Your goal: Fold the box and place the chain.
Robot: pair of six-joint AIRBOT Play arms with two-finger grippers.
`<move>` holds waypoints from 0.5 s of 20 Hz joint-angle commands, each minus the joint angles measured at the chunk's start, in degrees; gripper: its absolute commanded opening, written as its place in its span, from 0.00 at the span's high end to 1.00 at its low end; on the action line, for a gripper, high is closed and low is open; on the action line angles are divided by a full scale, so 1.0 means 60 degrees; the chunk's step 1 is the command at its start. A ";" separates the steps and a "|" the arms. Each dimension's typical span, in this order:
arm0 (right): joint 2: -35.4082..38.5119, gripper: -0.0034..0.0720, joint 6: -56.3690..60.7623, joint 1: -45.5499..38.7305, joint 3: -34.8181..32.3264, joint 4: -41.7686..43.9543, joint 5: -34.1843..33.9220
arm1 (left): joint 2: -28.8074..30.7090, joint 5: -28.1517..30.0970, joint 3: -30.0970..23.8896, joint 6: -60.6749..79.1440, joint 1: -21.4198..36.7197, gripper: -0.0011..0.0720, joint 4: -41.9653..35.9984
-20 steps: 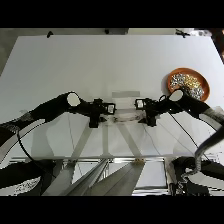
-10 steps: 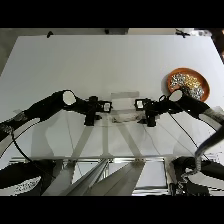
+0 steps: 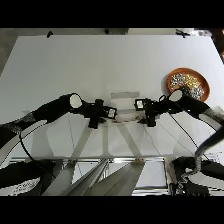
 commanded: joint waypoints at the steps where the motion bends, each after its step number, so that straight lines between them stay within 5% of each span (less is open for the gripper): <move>1: 0.0007 0.28 0.0004 -0.0004 0.0000 0.0004 0.0004 | -0.0033 0.0142 -0.0004 0.0058 -0.0193 0.62 -0.0171; 9: 0.0007 0.28 0.0004 -0.0004 0.0000 0.0004 0.0000 | -0.0033 0.0222 -0.0004 0.0022 -0.0576 0.63 -0.0838; 10: 0.0007 0.28 0.0004 -0.0004 0.0000 0.0004 0.0004 | -0.0033 0.0219 -0.0004 0.0011 -0.0586 0.70 -0.0863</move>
